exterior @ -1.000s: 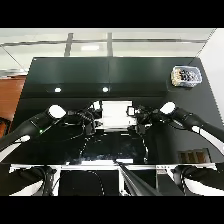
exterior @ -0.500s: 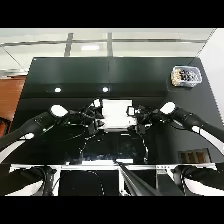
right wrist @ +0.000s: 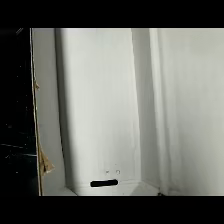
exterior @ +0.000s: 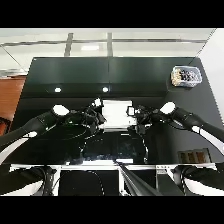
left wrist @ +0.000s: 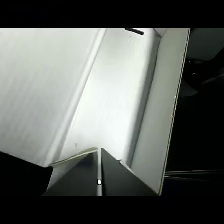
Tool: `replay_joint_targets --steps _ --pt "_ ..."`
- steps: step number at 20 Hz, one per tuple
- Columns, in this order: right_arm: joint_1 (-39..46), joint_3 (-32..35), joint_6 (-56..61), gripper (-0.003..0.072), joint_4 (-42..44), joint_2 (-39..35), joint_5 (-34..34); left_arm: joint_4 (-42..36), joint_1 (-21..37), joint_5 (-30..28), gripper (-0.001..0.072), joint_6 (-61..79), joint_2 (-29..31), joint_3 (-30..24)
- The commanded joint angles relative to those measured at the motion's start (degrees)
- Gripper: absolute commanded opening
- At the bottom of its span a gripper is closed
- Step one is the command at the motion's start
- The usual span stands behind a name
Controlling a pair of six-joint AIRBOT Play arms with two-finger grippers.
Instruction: Fold the box and place the chain.
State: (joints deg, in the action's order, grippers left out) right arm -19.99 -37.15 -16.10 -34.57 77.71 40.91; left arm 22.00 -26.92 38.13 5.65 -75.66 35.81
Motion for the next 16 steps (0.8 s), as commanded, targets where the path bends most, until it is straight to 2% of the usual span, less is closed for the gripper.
replay_joint_targets --steps 1,2,3,5,6,7,8,9,10,11,12,13,15,16 --pt "0.0 0.0 0.0 0.0245 0.0 0.0 0.0 0.0 0.0 0.0 0.0336 0.4 -0.1 0.0" --pt "0.0 0.0 0.0 0.0245 0.0 0.0 0.0 0.0 0.0 0.3 0.0365 0.4 -0.1 0.0" --pt "0.0 0.0 0.0 0.0245 0.0 0.0 0.0 0.0 0.0 0.4 0.0284 0.4 -0.1 0.0" --pt "0.0 0.0 0.0 0.0245 0.0 0.0 0.0 0.1 0.0 0.5 0.0287 0.4 -0.1 0.0" --pt "0.0 0.0 0.0 0.0245 0.0 0.0 0.0 0.1 0.0 0.5 0.025 0.4 -0.1 0.0" --pt "0.0 0.0 0.0 0.0245 0.0 0.0 0.0 0.3 0.0 0.5 0.0104 0.4 -0.1 0.0" --pt "0.0 0.0 0.0 0.0245 0.0 0.0 0.0 1.0 0.0 0.6 0.0029 0.3 0.0 0.0" --pt "0.0 0.0 0.0 0.0245 0.0 0.0 0.0 1.4 0.0 0.8 0.0088 0.3 0.0 0.0" --pt "0.0 0.0 0.0 0.0245 0.0 0.0 0.0 1.3 0.0 1.1 0.0263 0.3 0.0 0.0" --pt "0.0 0.0 0.0 0.0245 0.0 0.0 0.0 1.7 0.0 1.5 0.0268 0.3 0.2 0.0" --pt "0.0 0.0 0.0 0.0245 0.0 0.0 0.0 3.4 0.1 1.6 0.0072 0.1 0.9 0.1" --pt "0.0 0.0 0.0 0.0245 0.0 0.0 0.0 6.8 0.6 2.6 0.0028 -1.8 2.2 0.5" --pt "0.0 0.0 0.0 0.0245 0.0 0.0 0.0 11.0 2.9 5.8 0.0027 -15.0 6.2 1.4" --pt "0.0 0.0 0.0 0.0245 0.0 0.0 0.0 15.5 4.7 7.7 0.0027 -22.4 9.0 1.6"
